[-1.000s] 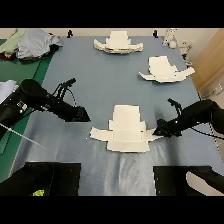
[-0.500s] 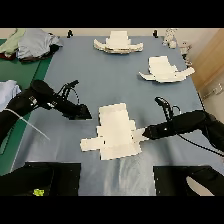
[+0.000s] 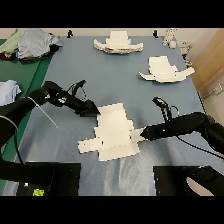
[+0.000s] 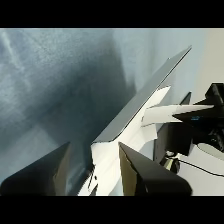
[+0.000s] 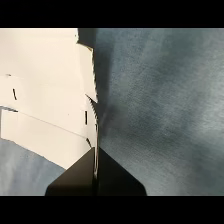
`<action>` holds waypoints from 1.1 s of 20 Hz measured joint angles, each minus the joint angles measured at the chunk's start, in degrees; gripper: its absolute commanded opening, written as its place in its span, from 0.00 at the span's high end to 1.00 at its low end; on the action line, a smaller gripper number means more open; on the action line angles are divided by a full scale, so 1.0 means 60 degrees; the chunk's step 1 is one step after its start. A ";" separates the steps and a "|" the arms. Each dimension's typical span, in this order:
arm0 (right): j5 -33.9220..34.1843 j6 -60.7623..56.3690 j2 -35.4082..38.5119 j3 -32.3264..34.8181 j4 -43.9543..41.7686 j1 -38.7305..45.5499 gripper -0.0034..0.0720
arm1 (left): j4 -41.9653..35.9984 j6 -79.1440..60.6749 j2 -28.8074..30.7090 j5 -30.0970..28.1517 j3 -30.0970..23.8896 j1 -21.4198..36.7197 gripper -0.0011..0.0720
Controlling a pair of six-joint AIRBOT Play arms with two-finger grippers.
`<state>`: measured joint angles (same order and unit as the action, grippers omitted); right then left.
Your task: Fold the box.
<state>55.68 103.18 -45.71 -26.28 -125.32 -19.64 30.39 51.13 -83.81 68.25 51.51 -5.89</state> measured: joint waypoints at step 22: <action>0.0080 -0.0044 0.0004 0.0004 -0.0007 -0.0011 0.95 | -0.0288 -0.1836 -0.1453 0.2014 0.0943 -0.1067 0.91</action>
<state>56.16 102.91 -45.69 -26.26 -125.36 -19.70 28.67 40.12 -92.53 80.34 57.17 -12.29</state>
